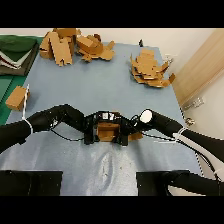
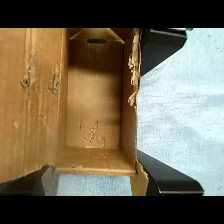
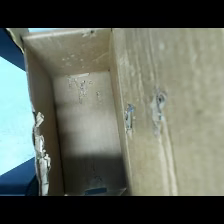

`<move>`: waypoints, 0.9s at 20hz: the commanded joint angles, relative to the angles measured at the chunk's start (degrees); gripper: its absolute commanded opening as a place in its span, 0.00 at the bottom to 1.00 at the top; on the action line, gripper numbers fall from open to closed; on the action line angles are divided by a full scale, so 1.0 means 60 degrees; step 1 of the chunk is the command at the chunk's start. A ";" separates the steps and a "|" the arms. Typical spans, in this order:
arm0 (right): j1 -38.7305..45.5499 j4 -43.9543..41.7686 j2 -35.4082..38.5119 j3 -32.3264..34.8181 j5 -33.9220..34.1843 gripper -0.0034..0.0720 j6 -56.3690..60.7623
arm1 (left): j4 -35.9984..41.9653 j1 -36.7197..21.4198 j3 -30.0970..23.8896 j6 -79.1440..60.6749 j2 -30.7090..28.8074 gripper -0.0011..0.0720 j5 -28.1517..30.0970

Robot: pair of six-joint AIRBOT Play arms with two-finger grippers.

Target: Fold the box.

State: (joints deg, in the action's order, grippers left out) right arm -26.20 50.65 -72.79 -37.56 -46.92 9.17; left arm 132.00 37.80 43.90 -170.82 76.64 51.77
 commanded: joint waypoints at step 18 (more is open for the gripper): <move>0.0011 -0.0532 0.0306 -0.0022 -0.0328 0.85 0.0510 | -0.0364 0.0004 -0.0004 -0.0025 0.0007 0.25 0.0018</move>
State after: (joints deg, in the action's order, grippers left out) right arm -26.09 47.13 -71.29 -37.60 -49.28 10.63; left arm 129.91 37.80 43.88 -171.02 76.64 51.92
